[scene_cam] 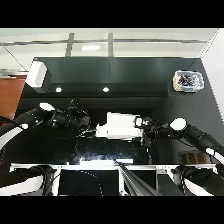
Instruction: Fold the box and place the chain.
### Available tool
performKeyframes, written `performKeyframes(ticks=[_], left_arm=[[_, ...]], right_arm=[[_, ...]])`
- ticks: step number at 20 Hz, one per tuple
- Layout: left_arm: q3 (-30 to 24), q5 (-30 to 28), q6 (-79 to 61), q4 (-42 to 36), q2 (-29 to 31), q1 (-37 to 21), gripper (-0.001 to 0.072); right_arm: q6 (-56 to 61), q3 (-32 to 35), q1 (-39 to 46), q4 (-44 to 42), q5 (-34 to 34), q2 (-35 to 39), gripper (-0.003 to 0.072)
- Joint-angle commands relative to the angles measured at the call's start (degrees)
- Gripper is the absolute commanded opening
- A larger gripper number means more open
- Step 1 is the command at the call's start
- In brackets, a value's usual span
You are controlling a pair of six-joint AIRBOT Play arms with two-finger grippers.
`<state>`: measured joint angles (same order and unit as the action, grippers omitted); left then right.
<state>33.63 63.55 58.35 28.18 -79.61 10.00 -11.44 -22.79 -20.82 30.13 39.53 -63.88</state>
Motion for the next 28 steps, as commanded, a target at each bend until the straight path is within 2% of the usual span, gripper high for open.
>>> performKeyframes(ticks=[1, 3, 7, 10, 13, 19, 23, 24, 27, 28], left_arm=[[0.0, -2.1, 4.9, 8.7, 0.0, -0.4, 0.0018], [0.0, -3.8, 7.1, 11.5, 0.0, -0.4, 0.0018], [0.0, -5.0, 7.9, 11.0, -0.1, 0.0, 0.0018], [0.0, -7.3, 8.1, 10.1, -0.1, 3.4, 0.0018], [0.0, -9.9, 7.2, 5.9, -0.1, 7.0, 0.0019], [0.0, -7.1, 0.5, 3.4, 0.0, 4.3, 0.0019], [0.0, -4.0, -6.3, -2.5, 0.4, 2.8, 0.0024], [0.0, -3.5, -7.4, -3.0, 0.4, 2.9, 0.0042], [0.0, -2.9, -9.2, -3.1, 0.4, 2.9, 0.0165], [0.0, -2.9, -9.7, -3.4, 0.4, 2.9, 0.0165]], right_arm=[[0.0, 0.0, 0.0, 0.0, 0.0, 0.0, 0.0095], [0.0, 0.0, 0.0, 0.0, 0.0, 0.0, 0.0095], [0.0, 0.0, 0.0, 0.0, 0.0, 0.0, 0.0095], [0.0, 0.0, 0.0, 0.0, 0.0, 0.0, 0.0095], [0.0, 0.0, 0.0, 0.0, -0.1, 0.0, 0.0095], [0.0, 0.0, 0.0, 0.0, -0.1, 0.0, 0.0095], [0.0, 0.0, 0.0, 0.0, -0.1, 0.0, 0.0095], [0.0, 0.0, 0.0, 0.0, -0.1, 0.0, 0.0095], [0.1, 0.0, 0.0, 0.0, -0.1, 0.0, 0.0095], [0.0, 0.0, 0.0, 0.0, -0.1, 0.0, 0.0095]])
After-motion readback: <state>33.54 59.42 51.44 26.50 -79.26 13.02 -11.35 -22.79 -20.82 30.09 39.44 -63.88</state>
